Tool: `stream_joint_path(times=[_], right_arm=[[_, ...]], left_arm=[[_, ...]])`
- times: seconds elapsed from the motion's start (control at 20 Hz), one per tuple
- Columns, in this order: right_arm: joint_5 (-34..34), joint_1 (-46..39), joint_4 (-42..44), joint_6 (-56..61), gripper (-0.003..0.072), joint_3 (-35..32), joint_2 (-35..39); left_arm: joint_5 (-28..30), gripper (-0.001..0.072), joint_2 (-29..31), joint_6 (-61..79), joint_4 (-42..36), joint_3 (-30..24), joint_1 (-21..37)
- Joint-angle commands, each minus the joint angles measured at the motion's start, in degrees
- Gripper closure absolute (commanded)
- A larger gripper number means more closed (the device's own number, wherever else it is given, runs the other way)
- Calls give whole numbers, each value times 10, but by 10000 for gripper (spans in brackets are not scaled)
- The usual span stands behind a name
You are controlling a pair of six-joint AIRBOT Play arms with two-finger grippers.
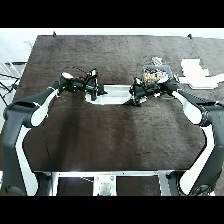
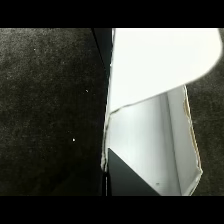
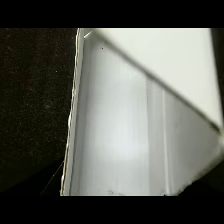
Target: Fold the box and place the chain.
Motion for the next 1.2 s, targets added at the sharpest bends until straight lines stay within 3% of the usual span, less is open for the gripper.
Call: stream_joint_path(times=[0.0,0.6,0.7,0.9,1.15], right_arm=[[0,0,0,0,252,0,0],[0,0,0,0,252,0,0],[0,0,0,0,252,0,0],[0,0,0,0,252,0,0],[0,0,0,0,252,0,0]], left_arm=[[0,688,0,0,0,0,0],[-17,686,0,-30,-4,0,0],[-16,404,0,-30,-6,0,0],[-26,396,0,-30,-7,7,3],[-82,395,29,-45,-7,19,34]])
